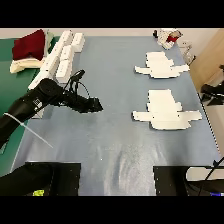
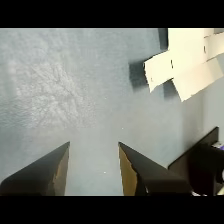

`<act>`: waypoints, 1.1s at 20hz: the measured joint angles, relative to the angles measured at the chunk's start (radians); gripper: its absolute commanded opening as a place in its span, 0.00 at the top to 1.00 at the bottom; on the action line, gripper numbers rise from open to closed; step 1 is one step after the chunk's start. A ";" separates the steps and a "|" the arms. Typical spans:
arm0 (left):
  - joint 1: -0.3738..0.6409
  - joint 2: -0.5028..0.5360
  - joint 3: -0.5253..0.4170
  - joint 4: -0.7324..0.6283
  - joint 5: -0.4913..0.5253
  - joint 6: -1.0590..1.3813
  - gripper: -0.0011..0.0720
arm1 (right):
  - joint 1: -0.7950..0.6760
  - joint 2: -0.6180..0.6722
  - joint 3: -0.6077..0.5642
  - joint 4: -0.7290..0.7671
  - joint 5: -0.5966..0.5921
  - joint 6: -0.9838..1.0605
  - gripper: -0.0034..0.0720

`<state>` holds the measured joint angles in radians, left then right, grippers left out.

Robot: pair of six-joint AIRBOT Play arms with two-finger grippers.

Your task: Fold the box.

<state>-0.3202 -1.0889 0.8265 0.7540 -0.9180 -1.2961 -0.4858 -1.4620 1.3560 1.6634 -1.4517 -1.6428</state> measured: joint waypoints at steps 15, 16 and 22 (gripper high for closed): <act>0.003 -0.058 0.004 -0.252 -0.105 0.050 0.35 | -0.314 -0.295 0.006 0.384 -0.105 -0.451 0.46; 0.003 -0.057 0.004 -0.258 -0.108 0.050 0.35 | -0.315 -0.302 0.006 0.396 -0.113 -0.458 0.51; 0.003 -0.058 0.004 -0.266 -0.114 0.050 0.35 | -0.311 -0.317 0.006 0.521 -0.161 -0.496 0.95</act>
